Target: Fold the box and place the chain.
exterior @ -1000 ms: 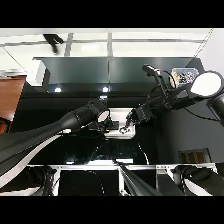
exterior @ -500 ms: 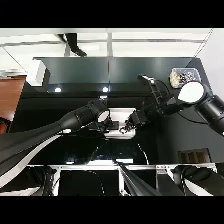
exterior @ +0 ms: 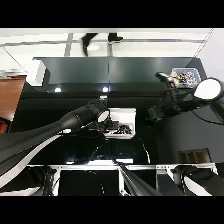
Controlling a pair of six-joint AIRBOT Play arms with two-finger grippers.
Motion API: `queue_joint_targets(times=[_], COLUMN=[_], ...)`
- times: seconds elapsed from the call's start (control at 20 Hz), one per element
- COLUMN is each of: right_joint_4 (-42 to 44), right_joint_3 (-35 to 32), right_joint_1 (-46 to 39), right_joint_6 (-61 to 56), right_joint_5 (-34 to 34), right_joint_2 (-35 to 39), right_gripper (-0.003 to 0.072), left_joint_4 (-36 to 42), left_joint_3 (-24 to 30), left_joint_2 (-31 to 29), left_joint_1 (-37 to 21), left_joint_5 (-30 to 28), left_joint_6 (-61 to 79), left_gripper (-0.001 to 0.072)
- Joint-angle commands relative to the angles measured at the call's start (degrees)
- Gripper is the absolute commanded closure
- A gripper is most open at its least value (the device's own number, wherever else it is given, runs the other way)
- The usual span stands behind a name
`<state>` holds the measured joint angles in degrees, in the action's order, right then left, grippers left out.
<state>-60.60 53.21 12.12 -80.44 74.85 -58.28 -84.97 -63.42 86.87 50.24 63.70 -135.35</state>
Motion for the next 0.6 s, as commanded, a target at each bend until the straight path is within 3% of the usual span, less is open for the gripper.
queue_joint_targets(times=[0.0, 0.1, 0.15, 0.25, 0.35, 0.55], right_joint_4=[-13.7, -10.8, -6.9, 1.2, 1.8, -1.9], right_joint_3=[-2.8, -7.8, -10.5, -15.6, -17.7, -18.0], right_joint_1=[-6.3, -6.3, -5.8, -3.1, 1.2, 7.9], right_joint_6=[-0.1, 0.1, 1.4, 4.9, 4.9, 4.9], right_joint_5=[-6.8, -17.7, -23.1, -32.5, -36.0, -36.9], right_joint_2=[2.8, 2.9, 2.8, 2.8, 2.8, 2.8], right_gripper=[0.0398, 0.0419, 0.0488, 0.0492, 0.0493, 0.0492], left_joint_4=[0.0, 0.0, 0.0, 0.0, 0.0, 0.0], left_joint_3=[0.0, 0.0, 0.0, 0.0, 0.0, 0.0], left_joint_2=[0.0, 0.0, 0.0, 0.0, 0.0, 0.0], left_joint_1=[0.0, 0.0, 0.0, 0.0, 0.0, 0.0], left_joint_5=[0.0, 0.0, -0.1, -0.2, -0.2, -0.3], left_joint_6=[0.0, 0.0, 0.0, 0.0, 0.0, 0.0], left_gripper=[0.0682, 0.0682, 0.0682, 0.0682, 0.0682, 0.0682])
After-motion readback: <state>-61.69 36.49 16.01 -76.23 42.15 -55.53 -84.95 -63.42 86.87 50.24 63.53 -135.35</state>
